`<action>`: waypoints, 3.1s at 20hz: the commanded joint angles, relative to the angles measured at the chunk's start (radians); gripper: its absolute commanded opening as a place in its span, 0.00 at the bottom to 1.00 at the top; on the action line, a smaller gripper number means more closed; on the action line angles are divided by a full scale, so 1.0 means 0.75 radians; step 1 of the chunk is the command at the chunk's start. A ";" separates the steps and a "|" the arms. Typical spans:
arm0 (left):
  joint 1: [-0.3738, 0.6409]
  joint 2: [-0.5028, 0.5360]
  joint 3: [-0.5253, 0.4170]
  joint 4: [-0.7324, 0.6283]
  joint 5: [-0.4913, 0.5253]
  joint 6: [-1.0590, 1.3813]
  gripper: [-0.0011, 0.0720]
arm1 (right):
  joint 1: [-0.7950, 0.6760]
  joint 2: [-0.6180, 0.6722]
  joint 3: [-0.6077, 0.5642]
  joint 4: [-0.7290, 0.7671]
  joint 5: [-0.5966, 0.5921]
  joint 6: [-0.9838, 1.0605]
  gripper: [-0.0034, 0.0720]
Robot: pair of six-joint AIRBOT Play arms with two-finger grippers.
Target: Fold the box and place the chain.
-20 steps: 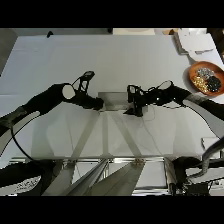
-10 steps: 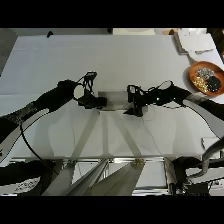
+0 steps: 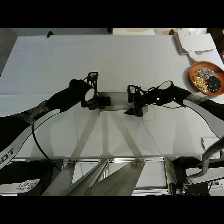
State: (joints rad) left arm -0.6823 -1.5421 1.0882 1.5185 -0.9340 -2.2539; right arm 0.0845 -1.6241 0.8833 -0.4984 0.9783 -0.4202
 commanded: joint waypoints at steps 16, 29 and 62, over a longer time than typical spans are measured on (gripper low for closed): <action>-0.015 0.010 0.019 -0.068 -0.028 -0.095 0.60 | -0.001 -0.001 -0.001 0.002 -0.002 0.001 0.66; 0.188 0.467 0.013 -0.240 -0.303 0.526 0.71 | -0.001 -0.001 -0.001 0.002 -0.002 0.001 0.66; 0.656 0.002 -0.398 -1.457 -0.155 3.798 0.98 | -0.001 -0.001 -0.001 0.002 -0.002 0.001 0.66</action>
State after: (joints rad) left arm -0.1913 -1.5246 0.7902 0.4515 -1.0485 0.5285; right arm 0.0845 -1.6241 0.8825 -0.4969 0.9771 -0.4198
